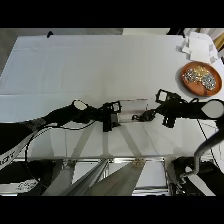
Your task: Fold the box and place the chain.
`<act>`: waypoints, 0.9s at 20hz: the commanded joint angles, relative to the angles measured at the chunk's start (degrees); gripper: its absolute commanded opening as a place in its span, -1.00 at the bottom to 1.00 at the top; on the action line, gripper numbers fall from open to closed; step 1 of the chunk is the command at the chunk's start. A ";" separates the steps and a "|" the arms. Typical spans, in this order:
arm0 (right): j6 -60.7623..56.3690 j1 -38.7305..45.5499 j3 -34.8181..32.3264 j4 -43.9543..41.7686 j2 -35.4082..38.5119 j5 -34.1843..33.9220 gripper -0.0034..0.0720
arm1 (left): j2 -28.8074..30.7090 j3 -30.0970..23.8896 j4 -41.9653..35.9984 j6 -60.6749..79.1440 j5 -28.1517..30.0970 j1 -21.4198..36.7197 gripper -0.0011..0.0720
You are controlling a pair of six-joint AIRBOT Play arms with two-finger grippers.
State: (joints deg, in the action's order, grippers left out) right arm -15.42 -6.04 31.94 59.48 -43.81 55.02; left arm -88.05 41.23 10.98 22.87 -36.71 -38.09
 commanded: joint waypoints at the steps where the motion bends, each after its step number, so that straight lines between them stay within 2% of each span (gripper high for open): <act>1: -3.89 -0.04 0.09 -10.45 6.82 1.79 -0.89 | 0.02 0.04 0.00 0.00 0.02 0.02 -0.28; 4: -3.89 -0.09 1.29 -19.87 8.22 3.17 -0.89 | 0.02 0.04 0.00 0.00 0.02 0.02 -0.28; 10: -3.89 -0.09 8.50 -32.13 8.20 6.01 -0.89 | 0.02 0.04 0.00 0.00 0.02 0.02 -0.28; 14: -3.93 -0.09 9.60 -34.10 7.72 5.53 -0.89 | 0.02 0.04 0.00 0.00 0.02 0.02 -0.28; 18: -6.03 -1.51 9.60 -33.59 2.86 5.92 -0.89 | 0.02 0.04 0.00 0.00 0.02 0.02 -0.28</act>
